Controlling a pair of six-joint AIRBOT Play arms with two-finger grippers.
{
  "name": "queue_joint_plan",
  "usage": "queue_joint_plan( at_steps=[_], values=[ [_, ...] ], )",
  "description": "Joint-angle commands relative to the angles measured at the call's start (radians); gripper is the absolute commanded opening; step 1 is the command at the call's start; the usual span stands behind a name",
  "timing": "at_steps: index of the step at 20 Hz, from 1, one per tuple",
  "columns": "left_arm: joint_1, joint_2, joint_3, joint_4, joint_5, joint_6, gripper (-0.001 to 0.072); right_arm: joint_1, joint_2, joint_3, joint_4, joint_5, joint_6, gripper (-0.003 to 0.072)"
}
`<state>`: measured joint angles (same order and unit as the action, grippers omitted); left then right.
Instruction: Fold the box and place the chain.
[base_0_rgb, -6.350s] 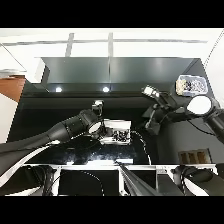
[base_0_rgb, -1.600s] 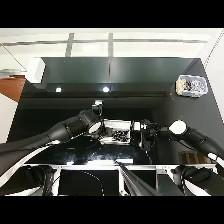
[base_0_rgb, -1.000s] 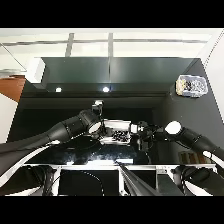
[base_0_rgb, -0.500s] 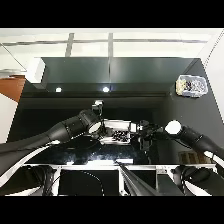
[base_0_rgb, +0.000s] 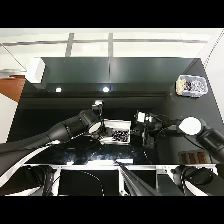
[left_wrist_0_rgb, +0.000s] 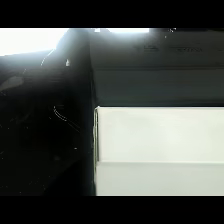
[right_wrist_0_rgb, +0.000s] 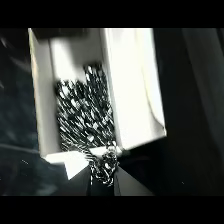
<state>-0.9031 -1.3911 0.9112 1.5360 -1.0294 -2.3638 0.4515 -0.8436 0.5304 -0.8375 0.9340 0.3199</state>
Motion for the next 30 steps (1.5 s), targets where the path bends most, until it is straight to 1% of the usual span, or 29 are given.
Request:
queue_joint_plan(
  at_steps=[1,2,4,8,10,11,12,14,15,17,19,20,22,23,25,26,28,30],
  values=[
    [0.000,0.000,0.000,0.000,0.000,0.000,0.0032,0.009,0.036,0.023,0.179,0.040,0.077,0.0027],
    [0.000,0.000,0.000,0.000,0.000,0.000,0.0032,0.021,0.036,0.023,0.219,0.014,0.079,0.0027],
    [0.000,0.000,0.000,0.000,-0.001,0.000,0.0032,0.036,0.034,0.023,0.222,-0.039,0.124,0.0028],
    [0.000,0.000,0.000,-0.001,-0.001,0.000,0.0031,0.035,0.034,0.023,0.181,-0.047,0.166,0.0032],
    [0.000,0.000,0.000,-0.001,0.000,0.000,0.0032,0.035,0.034,0.023,0.154,-0.043,0.226,0.0593],
    [0.000,0.000,0.000,0.000,0.000,0.000,0.0031,0.035,0.034,0.023,0.151,-0.026,0.235,0.0553],
    [0.000,0.000,0.000,0.000,0.000,0.000,0.0032,0.035,0.034,0.023,0.150,-0.015,0.235,0.0532],
    [0.000,0.000,0.000,-0.001,-0.001,0.000,0.0031,0.022,0.037,0.028,0.118,-0.005,0.246,0.0533],
    [0.000,0.000,0.000,-0.001,-0.002,0.000,0.0032,-0.001,0.037,0.041,0.087,0.021,0.274,0.0533],
    [0.000,0.000,0.000,0.000,0.000,-0.002,0.0031,-0.076,0.037,0.074,-0.008,0.111,0.340,0.0532],
    [0.001,0.000,0.000,0.008,0.003,-0.060,0.0030,-0.175,0.037,0.081,-0.109,0.172,0.397,0.0532],
    [0.000,0.000,0.000,0.007,0.012,-0.075,0.0031,-0.216,0.037,0.081,-0.138,0.188,0.413,0.0532],
    [0.000,0.000,0.000,0.001,0.016,-0.075,0.0032,-0.288,0.037,0.081,-0.146,0.212,0.422,0.0532],
    [0.000,0.001,0.003,-0.002,0.010,-0.075,0.0065,-0.310,0.037,0.080,-0.147,0.215,0.425,0.0532],
    [0.000,0.001,0.037,-0.001,-0.031,-0.075,0.0427,-0.329,0.037,0.080,-0.146,0.213,0.427,0.0532],
    [0.000,0.001,0.060,0.006,-0.055,-0.071,0.0503,-0.329,0.037,0.080,-0.146,0.213,0.428,0.0533],
    [-0.001,0.006,0.115,0.035,-0.105,-0.039,0.0508,-0.329,0.037,0.080,-0.146,0.214,0.429,0.0532],
    [-0.002,0.028,0.167,0.049,-0.163,0.082,0.0508,-0.329,0.037,0.080,-0.147,0.214,0.430,0.0533]
  ],
)
